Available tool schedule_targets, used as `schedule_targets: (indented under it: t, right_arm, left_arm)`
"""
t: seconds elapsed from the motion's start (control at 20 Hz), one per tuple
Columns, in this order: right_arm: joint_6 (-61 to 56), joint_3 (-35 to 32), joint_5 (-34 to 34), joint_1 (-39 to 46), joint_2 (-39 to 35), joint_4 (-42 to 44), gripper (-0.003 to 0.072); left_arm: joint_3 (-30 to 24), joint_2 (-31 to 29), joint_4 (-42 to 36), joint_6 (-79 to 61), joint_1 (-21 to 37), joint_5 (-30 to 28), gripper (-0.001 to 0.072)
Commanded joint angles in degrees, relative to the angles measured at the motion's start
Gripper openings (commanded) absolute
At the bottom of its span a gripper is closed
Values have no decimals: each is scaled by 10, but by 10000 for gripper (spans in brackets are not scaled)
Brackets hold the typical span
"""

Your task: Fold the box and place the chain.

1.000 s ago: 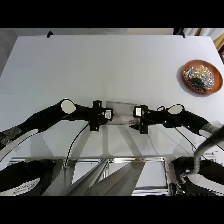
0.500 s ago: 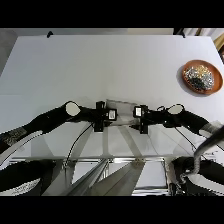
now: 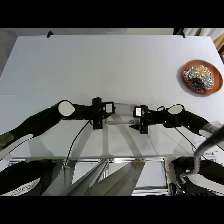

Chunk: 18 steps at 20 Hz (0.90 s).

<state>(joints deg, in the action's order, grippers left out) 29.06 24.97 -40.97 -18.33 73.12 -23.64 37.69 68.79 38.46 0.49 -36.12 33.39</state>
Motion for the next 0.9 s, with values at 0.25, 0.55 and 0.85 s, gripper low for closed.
schedule_targets:
  t: [0.25,0.55,0.85]
  right_arm:
    - [-1,0,0,0,0,0,399]
    - [-1,0,0,0,0,0,399]
    - [-1,0,0,0,0,0,399]
  left_arm:
    - [0,-134,242,502,127,153,4]
    - [0,-142,256,591,173,254,4]
    - [0,-142,256,660,173,253,3]
